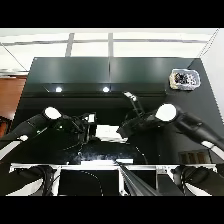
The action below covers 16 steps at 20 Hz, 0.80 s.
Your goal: Fold the box and place the chain.
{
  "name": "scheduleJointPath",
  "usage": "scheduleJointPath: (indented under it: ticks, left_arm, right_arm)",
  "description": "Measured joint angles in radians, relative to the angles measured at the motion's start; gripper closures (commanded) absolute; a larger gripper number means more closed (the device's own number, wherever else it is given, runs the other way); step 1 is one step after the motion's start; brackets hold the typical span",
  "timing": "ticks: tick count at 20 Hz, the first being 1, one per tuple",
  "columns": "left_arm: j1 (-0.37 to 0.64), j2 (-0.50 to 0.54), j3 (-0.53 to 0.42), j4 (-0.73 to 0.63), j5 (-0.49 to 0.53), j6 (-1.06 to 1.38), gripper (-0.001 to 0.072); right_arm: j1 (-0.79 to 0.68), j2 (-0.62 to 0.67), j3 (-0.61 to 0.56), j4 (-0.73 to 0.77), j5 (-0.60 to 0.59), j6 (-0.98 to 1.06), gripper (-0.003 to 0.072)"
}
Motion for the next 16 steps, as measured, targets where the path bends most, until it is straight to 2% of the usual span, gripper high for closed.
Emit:
scheduleJointPath:
  ticks: [6, 11, 13, 16]
  left_arm:
    - [0.003, 0.087, 0.002, 0.092, -0.023, -0.093, -0.0010]
    - [-0.054, 0.180, 0.037, 0.098, -0.055, -0.216, -0.0005]
    - [-0.113, 0.164, 0.081, 0.089, -0.042, -0.267, -0.0006]
    - [-0.190, 0.085, 0.162, 0.085, 0.010, -0.356, -0.0006]
  right_arm:
    - [-0.210, 0.185, 0.042, -0.166, 0.082, 0.087, 0.0670]
    - [-0.333, 0.241, 0.048, -0.200, 0.128, 0.109, 0.0670]
    - [-0.351, 0.248, 0.049, -0.205, 0.129, 0.111, 0.0670]
    - [-0.362, 0.252, 0.049, -0.207, 0.132, 0.113, 0.0669]
